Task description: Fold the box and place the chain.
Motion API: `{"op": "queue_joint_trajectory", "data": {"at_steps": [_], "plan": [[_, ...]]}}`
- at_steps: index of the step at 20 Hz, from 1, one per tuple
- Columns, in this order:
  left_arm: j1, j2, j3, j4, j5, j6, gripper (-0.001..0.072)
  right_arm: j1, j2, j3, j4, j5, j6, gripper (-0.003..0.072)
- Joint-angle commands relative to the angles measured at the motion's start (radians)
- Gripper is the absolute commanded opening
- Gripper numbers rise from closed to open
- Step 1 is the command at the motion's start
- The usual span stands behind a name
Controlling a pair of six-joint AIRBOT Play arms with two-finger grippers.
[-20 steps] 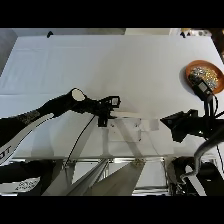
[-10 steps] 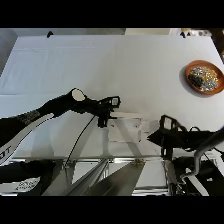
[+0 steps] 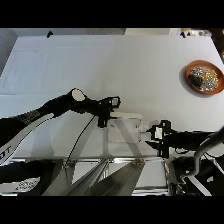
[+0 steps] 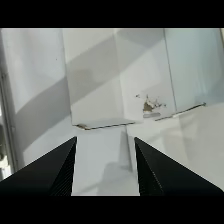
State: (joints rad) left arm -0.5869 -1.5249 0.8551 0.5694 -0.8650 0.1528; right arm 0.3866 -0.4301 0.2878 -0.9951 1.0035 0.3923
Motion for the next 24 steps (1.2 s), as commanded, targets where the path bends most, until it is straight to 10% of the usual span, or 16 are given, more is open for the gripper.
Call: {"op": "queue_joint_trajectory", "data": {"at_steps": [1, 24], "plan": [[-0.001, 0.0, 0.001, 0.0, 0.0, 0.0, 0.001, 0.006, 0.0, -0.001, -0.055, -0.03, 0.032, 0.0396], [-0.001, 0.0, 0.001, -0.005, 0.001, 0.001, 0.0009, 0.006, 0.0, -0.001, -0.056, -0.178, 0.287, 0.0395]]}}
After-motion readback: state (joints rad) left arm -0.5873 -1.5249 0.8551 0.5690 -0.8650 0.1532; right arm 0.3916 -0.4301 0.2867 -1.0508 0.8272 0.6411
